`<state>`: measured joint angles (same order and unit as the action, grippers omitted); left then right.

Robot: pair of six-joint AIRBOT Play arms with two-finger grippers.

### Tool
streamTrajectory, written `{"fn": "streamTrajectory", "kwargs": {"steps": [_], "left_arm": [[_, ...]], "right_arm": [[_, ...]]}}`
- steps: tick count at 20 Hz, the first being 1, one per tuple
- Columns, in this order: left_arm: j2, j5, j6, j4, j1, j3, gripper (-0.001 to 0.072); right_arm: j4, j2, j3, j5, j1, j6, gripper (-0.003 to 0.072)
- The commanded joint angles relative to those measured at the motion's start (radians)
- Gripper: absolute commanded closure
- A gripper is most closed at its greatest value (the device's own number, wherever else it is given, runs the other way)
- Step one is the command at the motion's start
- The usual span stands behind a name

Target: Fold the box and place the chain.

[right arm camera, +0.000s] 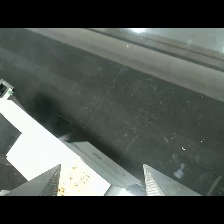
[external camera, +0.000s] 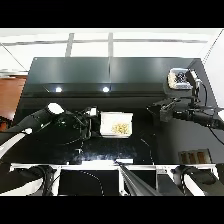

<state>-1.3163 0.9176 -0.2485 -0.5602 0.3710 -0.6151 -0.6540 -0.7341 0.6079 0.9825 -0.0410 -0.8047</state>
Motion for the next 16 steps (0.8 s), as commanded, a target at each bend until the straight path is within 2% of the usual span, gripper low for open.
{"fn": "streamTrajectory", "kwargs": {"steps": [1, 8, 16], "left_arm": [[-0.002, -0.052, 0.026, 0.004, 0.030, -0.005, 0.0009], [-0.002, -0.105, 0.040, 0.004, 0.039, -0.005, 0.0009], [-0.002, -0.107, -0.017, 0.010, 0.059, -0.019, 0.0010]], "right_arm": [[-0.002, 0.000, 0.001, 0.000, 0.000, 0.000, 0.0098], [-0.002, 0.000, 0.001, 0.000, 0.000, 0.000, 0.0098], [-0.006, 0.000, 0.000, 0.000, 0.000, 0.000, 0.0099]]}}
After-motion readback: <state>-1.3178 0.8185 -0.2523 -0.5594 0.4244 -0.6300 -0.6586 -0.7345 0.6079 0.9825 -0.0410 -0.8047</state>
